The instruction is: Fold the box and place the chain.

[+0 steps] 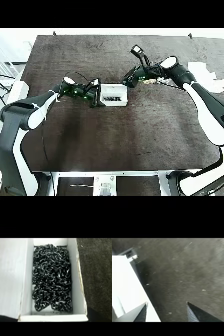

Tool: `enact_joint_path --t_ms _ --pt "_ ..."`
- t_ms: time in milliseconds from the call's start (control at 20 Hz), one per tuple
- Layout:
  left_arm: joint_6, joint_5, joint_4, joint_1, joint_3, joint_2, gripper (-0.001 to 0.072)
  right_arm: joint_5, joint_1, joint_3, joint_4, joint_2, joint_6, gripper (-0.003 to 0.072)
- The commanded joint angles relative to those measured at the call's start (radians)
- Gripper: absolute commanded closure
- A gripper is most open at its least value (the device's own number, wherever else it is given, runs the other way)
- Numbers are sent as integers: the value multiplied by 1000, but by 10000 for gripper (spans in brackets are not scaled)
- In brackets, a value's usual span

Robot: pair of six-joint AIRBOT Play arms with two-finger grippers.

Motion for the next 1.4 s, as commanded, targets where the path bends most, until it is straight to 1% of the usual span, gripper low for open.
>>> enact_joint_path --t_ms 0,200,300,750,850,950,1000,1100,1350 --pt "0 0 0 0 0 0 302 96 18 6 -24 -21 5 108" --pt "0 0 0 0 0 0 302 183 43 6 -45 -20 6 108" --pt "0 1 0 0 0 0 302 182 60 6 -79 -19 -2 108" --pt "0 0 0 0 0 0 302 158 104 10 -80 -19 -118 110" --pt "0 0 0 0 0 0 302 150 109 10 -79 -19 -132 185" --pt "0 0 0 0 0 0 302 143 110 10 -81 -19 -134 198" --pt "0 1 0 0 0 0 302 140 110 10 -88 -19 -134 262" --pt "0 1 0 0 0 0 302 140 110 10 -105 -19 -134 317" --pt "0 0 0 0 0 0 302 140 111 10 -118 -20 -134 318"
